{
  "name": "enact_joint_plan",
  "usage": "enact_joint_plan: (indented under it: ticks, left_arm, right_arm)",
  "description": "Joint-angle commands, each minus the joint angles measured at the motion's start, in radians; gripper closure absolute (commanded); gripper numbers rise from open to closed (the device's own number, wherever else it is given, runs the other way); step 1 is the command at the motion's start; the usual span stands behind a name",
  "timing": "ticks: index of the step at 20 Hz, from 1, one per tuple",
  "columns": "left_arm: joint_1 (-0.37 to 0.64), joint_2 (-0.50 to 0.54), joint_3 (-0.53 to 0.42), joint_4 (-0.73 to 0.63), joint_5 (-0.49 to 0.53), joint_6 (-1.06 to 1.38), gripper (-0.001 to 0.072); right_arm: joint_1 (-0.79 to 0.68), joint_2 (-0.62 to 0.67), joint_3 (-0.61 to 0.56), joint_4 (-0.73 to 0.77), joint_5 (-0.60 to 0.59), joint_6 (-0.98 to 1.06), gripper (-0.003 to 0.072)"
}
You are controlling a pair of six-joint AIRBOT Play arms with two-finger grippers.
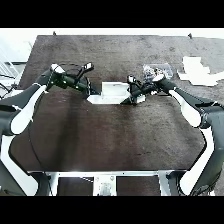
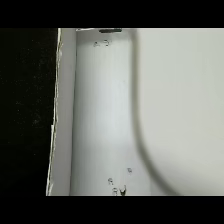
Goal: Fold the box and place the chain.
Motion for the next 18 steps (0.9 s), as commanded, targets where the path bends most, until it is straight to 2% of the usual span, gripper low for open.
enact_joint_plan:
  ticks: [1, 5, 8, 10, 15, 18]
  left_arm:
    - [0.008, 0.054, 0.006, -0.005, 0.047, -0.262, 0.0696]
    - [0.008, 0.190, -0.034, 0.086, 0.156, -0.560, 0.0697]
    - [0.008, 0.313, -0.142, 0.198, 0.225, -0.787, 0.0698]
    - [0.008, 0.365, -0.208, 0.261, 0.225, -0.895, 0.0697]
    - [0.008, 0.389, -0.294, 0.243, 0.201, -1.015, 0.0697]
    - [0.010, 0.388, -0.296, 0.230, 0.197, -1.054, 0.0697]
  right_arm:
    - [0.000, -0.001, 0.000, 0.000, 0.000, 0.000, 0.0151]
    - [0.000, -0.001, 0.000, 0.000, 0.000, 0.000, 0.0151]
    - [0.000, -0.001, 0.000, 0.000, 0.000, 0.000, 0.0152]
    - [0.000, -0.001, 0.000, 0.000, 0.000, 0.000, 0.0151]
    - [0.000, -0.001, 0.000, 0.000, 0.000, 0.000, 0.0151]
    - [0.000, -0.001, 0.000, 0.000, 0.000, 0.000, 0.0151]
